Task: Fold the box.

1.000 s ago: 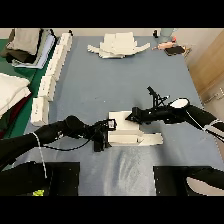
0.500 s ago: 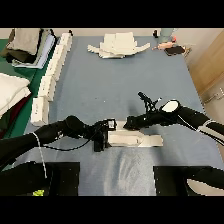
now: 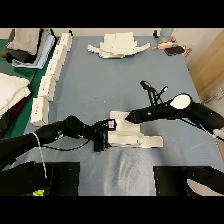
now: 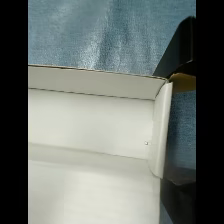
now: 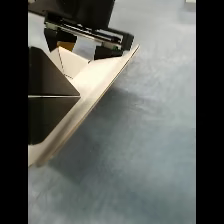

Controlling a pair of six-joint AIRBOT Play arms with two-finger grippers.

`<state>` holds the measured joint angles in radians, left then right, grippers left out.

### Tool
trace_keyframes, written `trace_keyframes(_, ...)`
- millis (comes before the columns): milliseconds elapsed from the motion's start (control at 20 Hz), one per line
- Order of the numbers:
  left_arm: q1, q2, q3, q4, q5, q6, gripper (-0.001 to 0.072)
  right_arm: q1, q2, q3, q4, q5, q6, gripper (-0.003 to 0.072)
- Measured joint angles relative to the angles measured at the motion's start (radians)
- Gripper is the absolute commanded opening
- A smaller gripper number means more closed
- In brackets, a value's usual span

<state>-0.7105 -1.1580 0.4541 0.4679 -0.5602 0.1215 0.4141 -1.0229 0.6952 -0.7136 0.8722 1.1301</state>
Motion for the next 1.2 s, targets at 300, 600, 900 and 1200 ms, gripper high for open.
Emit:
trace_keyframes(300,0.000,0.000,0.000,0.000,0.000,0.000,0.0615,-0.002,0.288,0.000,-0.275,0.195,-0.008,0.0298)
trace_keyframes(600,0.000,0.000,0.000,0.000,0.000,0.000,0.0615,-0.003,0.409,-0.144,-0.455,0.304,-0.251,0.0654)
trace_keyframes(900,0.000,0.000,0.000,0.000,0.000,0.000,0.0615,-0.002,0.332,-0.257,-0.442,0.108,-0.694,0.0650)
trace_keyframes(1200,0.000,0.000,0.000,0.000,0.000,0.000,0.0615,-0.002,0.263,-0.282,-0.355,0.028,-0.870,0.0503)
